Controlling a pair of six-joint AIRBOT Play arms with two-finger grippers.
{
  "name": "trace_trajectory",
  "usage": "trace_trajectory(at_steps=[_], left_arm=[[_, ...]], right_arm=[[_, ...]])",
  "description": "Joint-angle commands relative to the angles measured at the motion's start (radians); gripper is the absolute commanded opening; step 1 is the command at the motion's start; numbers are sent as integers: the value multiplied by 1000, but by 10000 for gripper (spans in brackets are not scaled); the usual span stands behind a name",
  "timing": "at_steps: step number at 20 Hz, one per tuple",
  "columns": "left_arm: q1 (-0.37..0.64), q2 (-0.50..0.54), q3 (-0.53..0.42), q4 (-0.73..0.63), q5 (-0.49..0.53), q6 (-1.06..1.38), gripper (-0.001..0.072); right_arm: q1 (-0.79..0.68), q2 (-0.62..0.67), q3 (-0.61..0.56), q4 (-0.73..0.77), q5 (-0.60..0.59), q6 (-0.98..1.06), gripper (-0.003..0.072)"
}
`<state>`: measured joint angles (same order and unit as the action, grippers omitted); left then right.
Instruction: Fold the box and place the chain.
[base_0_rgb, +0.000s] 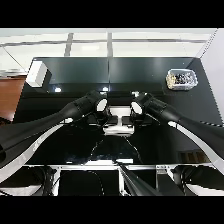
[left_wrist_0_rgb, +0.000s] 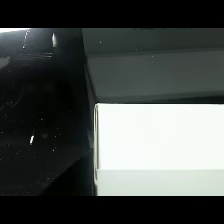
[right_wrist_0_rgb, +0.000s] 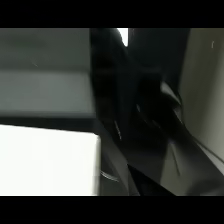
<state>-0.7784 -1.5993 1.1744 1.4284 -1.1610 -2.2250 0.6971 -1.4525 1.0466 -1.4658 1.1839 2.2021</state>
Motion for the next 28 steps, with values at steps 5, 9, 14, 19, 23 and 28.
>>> trace_trajectory(at_steps=[5, 9, 14, 19, 23, 28], left_arm=[[0, 0, 43, 23, -42, -9, 27], [0, 0, 50, 37, -47, -39, 27], [0, -1, 50, 36, -26, -53, 29], [0, -1, 49, 29, -29, -53, 29], [0, -1, 49, 29, -24, -53, 28], [0, -1, 49, 29, -26, -53, 29]], right_arm=[[-13, 253, 2, -117, 43, -117, 337], [-84, 381, 1, -467, 87, -117, 336], [-360, 383, -43, -564, -107, -153, 339], [-669, 272, -77, -340, -406, -146, 659], [-808, 37, 167, -157, -363, -159, 658], [-836, -327, 624, -126, -111, -214, 657]])
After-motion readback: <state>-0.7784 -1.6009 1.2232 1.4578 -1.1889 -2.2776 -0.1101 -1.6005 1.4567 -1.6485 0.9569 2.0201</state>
